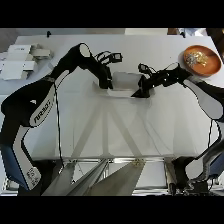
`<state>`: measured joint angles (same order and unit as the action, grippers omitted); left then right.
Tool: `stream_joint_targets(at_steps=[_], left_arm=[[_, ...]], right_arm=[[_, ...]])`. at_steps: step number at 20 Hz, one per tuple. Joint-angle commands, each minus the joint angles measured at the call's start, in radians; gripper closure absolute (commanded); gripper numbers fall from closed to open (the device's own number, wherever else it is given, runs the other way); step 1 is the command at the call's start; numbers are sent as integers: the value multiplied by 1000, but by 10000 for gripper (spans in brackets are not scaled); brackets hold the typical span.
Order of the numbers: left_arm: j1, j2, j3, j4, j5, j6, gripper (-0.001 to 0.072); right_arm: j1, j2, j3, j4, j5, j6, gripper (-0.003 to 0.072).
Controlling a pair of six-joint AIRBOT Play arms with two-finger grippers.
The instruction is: Fold the box and place the chain.
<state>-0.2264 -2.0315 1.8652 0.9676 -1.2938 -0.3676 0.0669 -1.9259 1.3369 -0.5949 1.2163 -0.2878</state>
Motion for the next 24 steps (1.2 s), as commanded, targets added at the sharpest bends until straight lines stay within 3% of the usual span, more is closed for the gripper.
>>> stream_joint_targets(at_steps=[1,7,11,14,16,18,21,24], left_arm=[[35,19,1,15,-39,-3,76],[90,23,1,6,-80,-3,77],[135,72,1,-208,-99,-2,77],[151,142,0,-212,-140,5,101],[154,175,-5,-192,-184,5,289],[152,217,-51,-197,-201,5,383],[136,295,-169,-197,-202,85,689],[71,348,-294,-235,-167,248,698]], right_arm=[[0,0,0,-3,0,-1,190],[0,0,0,-3,0,-1,190],[0,0,0,-3,0,-1,190],[0,0,0,-3,0,-1,190],[0,0,0,-3,0,-1,190],[0,0,0,-3,0,-1,190],[0,0,0,-3,0,-1,190],[0,0,0,-3,0,-1,190]])
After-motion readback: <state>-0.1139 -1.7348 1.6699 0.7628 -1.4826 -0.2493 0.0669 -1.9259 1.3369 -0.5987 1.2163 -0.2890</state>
